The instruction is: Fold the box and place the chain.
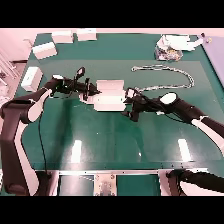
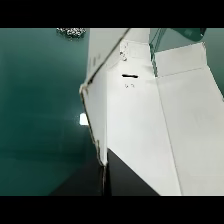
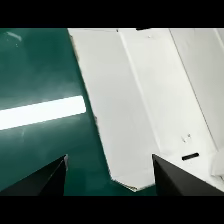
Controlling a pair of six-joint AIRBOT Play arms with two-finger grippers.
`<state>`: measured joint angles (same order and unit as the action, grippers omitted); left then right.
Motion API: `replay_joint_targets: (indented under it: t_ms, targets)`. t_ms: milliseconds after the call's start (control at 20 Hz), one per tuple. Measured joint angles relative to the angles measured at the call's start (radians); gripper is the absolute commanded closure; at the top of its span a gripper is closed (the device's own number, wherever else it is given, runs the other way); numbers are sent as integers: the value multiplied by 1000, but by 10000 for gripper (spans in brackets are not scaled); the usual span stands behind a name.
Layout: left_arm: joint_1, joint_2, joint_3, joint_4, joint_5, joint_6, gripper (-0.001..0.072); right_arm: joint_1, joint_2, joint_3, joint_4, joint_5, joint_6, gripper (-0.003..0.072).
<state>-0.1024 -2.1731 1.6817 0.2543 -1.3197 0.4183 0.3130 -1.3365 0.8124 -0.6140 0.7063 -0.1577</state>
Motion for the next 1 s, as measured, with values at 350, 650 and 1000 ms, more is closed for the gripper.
replay_joint_targets:
  t_ms: [350, 650, 1000]
  targets:
    - [0, 0, 0, -1, 0, 0, 689, 45, -44, -5, -11, -52, -193, 73]
    - [0, 0, 0, -1, 0, 0, 689, 71, -68, -5, -11, -197, -278, 73]
    - [0, 0, 0, -1, 0, 0, 689, 77, -97, -6, -8, -261, -297, 74]
